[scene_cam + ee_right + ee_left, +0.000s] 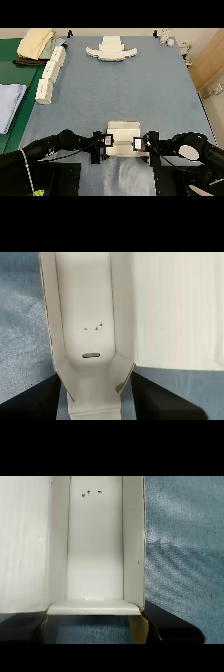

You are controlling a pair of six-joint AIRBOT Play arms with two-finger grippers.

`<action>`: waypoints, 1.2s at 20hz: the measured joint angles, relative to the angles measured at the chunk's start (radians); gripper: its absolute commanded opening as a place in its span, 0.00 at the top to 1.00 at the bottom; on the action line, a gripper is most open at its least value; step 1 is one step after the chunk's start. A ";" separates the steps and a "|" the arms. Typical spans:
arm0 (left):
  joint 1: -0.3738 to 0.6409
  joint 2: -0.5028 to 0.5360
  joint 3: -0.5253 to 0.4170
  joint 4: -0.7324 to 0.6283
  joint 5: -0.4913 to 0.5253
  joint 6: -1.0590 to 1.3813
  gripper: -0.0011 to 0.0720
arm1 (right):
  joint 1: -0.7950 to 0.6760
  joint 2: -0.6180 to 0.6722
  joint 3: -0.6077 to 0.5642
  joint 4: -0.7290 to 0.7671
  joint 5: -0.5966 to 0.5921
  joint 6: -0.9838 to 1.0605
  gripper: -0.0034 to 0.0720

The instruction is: Fold the box.

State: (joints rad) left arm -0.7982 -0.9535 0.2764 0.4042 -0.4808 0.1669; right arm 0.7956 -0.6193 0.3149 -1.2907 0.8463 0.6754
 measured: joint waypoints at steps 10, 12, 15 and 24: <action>0.000 0.000 0.000 0.000 0.000 0.000 0.28 | 0.026 -0.005 -0.002 0.013 -0.083 -0.012 0.91; 0.000 0.000 0.000 0.000 0.000 -0.001 0.28 | 0.027 -0.005 -0.002 0.019 -0.098 -0.019 0.90; 0.000 0.000 0.000 0.000 0.000 0.000 0.28 | 0.027 -0.010 -0.002 0.041 -0.119 -0.038 0.79; 0.000 0.000 0.000 -0.003 0.002 -0.004 0.28 | 0.029 -0.056 -0.002 0.106 -0.159 -0.083 0.59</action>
State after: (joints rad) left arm -0.7982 -0.9535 0.2760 0.4015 -0.4789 0.1627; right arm 0.8242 -0.6750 0.3130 -1.1847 0.6876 0.5922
